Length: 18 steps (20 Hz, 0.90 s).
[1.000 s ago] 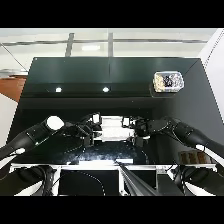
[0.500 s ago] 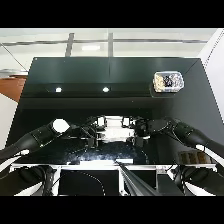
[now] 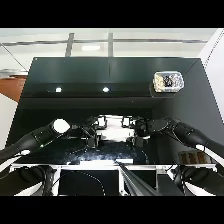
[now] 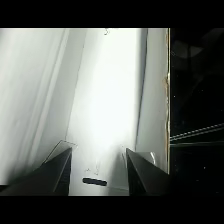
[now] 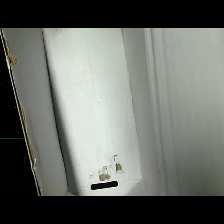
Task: Fold the box and place the chain.
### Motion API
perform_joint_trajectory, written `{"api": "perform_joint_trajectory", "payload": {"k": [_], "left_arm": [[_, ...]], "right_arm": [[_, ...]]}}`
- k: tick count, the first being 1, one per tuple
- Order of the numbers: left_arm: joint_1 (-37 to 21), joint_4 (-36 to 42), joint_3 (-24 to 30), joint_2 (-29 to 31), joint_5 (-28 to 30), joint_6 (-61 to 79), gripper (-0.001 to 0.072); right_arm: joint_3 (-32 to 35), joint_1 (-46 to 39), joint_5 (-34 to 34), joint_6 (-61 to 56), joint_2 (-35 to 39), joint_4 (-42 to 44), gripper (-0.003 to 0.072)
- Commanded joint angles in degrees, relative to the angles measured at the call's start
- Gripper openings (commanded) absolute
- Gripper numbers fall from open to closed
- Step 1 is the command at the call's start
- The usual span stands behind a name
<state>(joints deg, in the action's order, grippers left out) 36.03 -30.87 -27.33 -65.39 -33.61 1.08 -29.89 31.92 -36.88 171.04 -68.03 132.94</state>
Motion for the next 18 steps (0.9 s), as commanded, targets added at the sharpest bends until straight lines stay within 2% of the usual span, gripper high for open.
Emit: {"api": "perform_joint_trajectory", "payload": {"k": [1,2,3,4,6,8,10,12,16,18], "left_arm": [[0.0,-0.2,0.0,0.0,0.2,0.0,0.0279],[0.0,-0.2,0.0,0.0,0.2,0.0,0.0263],[0.0,-0.3,-0.1,0.1,0.2,0.0,0.0132],[-0.4,-2.0,-0.4,0.7,0.0,-0.2,0.0034],[-2.0,-4.8,-0.5,3.7,-0.2,-5.2,0.0034],[-5.4,-10.9,-0.5,8.5,-1.8,-14.8,0.0034],[-11.4,-16.0,-0.5,13.9,-4.7,-30.5,0.0034],[-18.4,-16.9,-0.5,17.8,-10.2,-39.8,0.0034],[-31.9,-17.3,-0.2,20.0,-24.9,-44.5,0.0034],[-38.5,-17.3,2.3,19.6,-25.0,-61.6,0.0034]], "right_arm": [[0.0,0.0,0.0,0.0,0.0,0.0,0.0467],[0.0,0.0,0.0,0.0,0.0,0.0,0.0468],[0.0,0.0,0.0,0.0,0.0,0.0,0.0467],[0.0,0.0,0.0,0.0,0.0,0.0,0.0467],[0.0,0.0,0.0,0.0,0.0,0.0,0.0467],[0.0,0.0,0.0,0.0,0.0,0.0,0.0467],[0.0,0.0,0.0,0.0,0.0,0.0,0.0467],[0.0,0.0,0.0,0.0,0.0,0.0,0.0467],[0.0,0.0,0.0,0.0,0.0,0.0,0.0467],[0.0,0.0,0.0,0.0,0.0,0.0,0.0467]]}}
